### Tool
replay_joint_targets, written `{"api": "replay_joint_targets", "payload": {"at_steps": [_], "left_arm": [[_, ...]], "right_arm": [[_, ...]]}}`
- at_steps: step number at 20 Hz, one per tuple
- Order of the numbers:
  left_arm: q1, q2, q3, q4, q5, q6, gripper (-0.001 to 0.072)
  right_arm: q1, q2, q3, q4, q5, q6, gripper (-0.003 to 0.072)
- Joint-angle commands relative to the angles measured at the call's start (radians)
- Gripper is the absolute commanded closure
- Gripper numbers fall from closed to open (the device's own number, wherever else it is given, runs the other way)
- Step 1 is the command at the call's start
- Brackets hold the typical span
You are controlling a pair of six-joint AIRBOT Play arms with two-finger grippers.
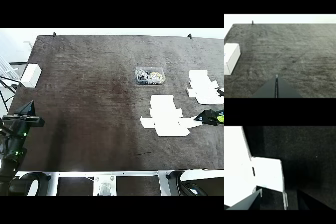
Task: Fold the box and place the chain.
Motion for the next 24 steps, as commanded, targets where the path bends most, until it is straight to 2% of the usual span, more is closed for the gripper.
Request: {"api": "replay_joint_targets", "payload": {"at_steps": [1,3,9,11,12,13,16,19,24], "left_arm": [[0.0,0.001,0.001,0.0,0.0,0.0,0.0689],[0.0,0.001,0.001,0.0,0.0,0.0,0.0689],[0.0,0.001,0.001,0.0,0.001,0.0,0.069],[0.0,0.001,0.001,0.0,0.001,0.0,0.0689],[0.0,0.001,0.001,0.0,0.0,0.0,0.0689],[0.0,0.001,0.001,0.0,0.001,0.0,0.069],[0.0,0.001,0.001,0.0,0.0,0.0,0.0689],[0.0,0.001,0.001,0.0,0.0,0.0,0.069],[0.0,0.001,0.001,0.0,0.001,0.0,0.0689]], "right_arm": [[0.003,-0.058,0.001,0.042,0.013,-0.022,0.0169],[0.005,-0.095,0.0,0.101,0.039,-0.025,0.0171],[0.027,-0.17,-0.037,0.116,0.101,-0.079,0.0323],[0.027,-0.168,-0.041,0.117,0.101,-0.102,0.0505],[0.027,-0.166,-0.041,0.124,0.105,-0.103,0.0649],[0.028,-0.163,-0.042,0.146,0.116,-0.103,0.068],[0.042,-0.113,-0.092,0.239,0.127,-0.109,0.0682],[0.099,-0.022,-0.201,0.311,0.118,-0.108,0.0683],[0.267,0.099,-0.394,0.547,0.001,-0.106,0.0683]]}}
